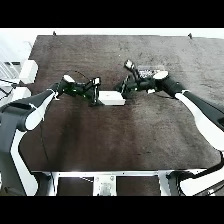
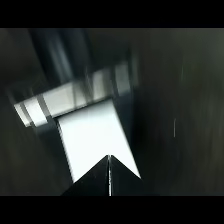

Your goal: Fold the box and place the chain.

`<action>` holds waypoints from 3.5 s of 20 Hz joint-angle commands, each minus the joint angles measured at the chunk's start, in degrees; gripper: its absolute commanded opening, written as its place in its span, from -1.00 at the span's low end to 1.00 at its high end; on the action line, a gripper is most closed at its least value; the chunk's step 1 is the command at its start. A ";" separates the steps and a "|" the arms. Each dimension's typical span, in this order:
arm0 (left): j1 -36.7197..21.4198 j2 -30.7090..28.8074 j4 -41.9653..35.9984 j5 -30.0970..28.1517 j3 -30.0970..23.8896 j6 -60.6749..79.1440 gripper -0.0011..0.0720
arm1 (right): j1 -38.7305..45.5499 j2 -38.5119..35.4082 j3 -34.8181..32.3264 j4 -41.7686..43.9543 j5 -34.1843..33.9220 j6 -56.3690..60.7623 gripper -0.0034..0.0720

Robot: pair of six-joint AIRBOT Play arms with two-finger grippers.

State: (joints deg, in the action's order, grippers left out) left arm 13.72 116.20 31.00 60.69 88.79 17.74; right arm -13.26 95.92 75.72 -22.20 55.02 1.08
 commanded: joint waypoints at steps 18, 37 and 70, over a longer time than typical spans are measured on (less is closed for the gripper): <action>-0.44 -1.81 -5.35 -6.97 0.02 -12.61 -0.92 | 20.24 -47.52 -43.28 6.23 -9.46 4.09 -0.88; -28.83 -14.27 -4.85 -42.69 -7.78 -47.80 -0.92 | 20.17 -47.25 -43.25 7.34 -10.32 8.17 -0.88; -27.80 -7.32 3.06 -41.75 -7.82 -49.77 0.64 | 20.15 -47.28 -43.36 8.70 -10.60 9.09 -0.55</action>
State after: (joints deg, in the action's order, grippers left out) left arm -14.09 108.95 34.04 18.11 80.93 -32.08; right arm 6.94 48.64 32.38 -13.47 44.34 9.85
